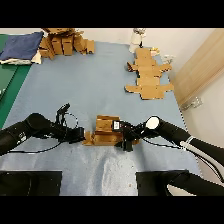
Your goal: Fold the box.
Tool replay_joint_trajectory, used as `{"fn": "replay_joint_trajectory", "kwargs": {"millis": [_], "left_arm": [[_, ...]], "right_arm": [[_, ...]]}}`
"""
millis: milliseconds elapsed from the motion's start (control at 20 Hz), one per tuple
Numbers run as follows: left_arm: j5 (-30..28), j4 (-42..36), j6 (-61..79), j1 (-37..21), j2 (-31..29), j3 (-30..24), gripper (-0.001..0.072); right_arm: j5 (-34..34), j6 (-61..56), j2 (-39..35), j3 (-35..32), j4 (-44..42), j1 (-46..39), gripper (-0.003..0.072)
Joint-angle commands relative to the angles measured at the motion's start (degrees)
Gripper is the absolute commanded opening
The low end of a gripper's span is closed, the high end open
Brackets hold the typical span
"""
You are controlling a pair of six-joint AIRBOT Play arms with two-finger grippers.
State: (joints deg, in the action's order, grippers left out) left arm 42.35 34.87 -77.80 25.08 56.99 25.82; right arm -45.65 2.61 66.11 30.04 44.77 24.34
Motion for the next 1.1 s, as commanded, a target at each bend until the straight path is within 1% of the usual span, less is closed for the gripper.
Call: {"fn": "replay_joint_trajectory", "kwargs": {"millis": [0, 100, 250, 350, 500, 650, 800, 900, 1050], "left_arm": [[0.26, -2.82, 2.25, -0.07, 0.02, 0.0, 0.0012], [1.25, -0.48, 2.12, -0.7, -0.13, 0.02, 0.0012], [3.21, 8.15, -5.33, -3.91, -1.4, 0.0, 0.0011], [3.58, 11.61, -8.7, -5.2, -1.64, 0.0, 0.0011], [2.21, 10.97, -8.81, -4.33, -1.2, -0.2, 0.0011], [0.92, 10.78, -8.81, -2.08, 0.72, -0.22, 0.0011], [-1.77, 7.02, -6.67, 0.74, 3.17, -0.2, 0.0011], [-2.95, 5.16, -5.55, 2.12, 3.37, -0.17, 0.0012], [-2.91, 4.87, -5.57, 2.36, 3.37, -0.17, 0.0012]], "right_arm": [[-0.04, -0.02, 0.02, 0.0, -0.02, 0.04, 0.0489], [-0.48, -0.02, 0.0, 0.0, -0.02, 0.04, 0.0489], [-0.48, -0.02, 0.0, 0.0, -0.02, 0.04, 0.049], [-0.48, -0.02, 0.0, 0.0, -0.02, 0.04, 0.0489], [-0.48, -0.02, 0.02, 0.0, -0.02, 0.04, 0.0489], [-0.5, -0.02, 0.02, 0.0, -0.02, 0.04, 0.0489], [-0.5, -0.02, 0.02, 0.0, -0.02, 0.04, 0.0489], [-0.48, -0.02, 0.02, 0.0, -0.02, 0.04, 0.049], [-0.5, -0.02, 0.02, 0.0, -0.02, 0.04, 0.0489]]}}
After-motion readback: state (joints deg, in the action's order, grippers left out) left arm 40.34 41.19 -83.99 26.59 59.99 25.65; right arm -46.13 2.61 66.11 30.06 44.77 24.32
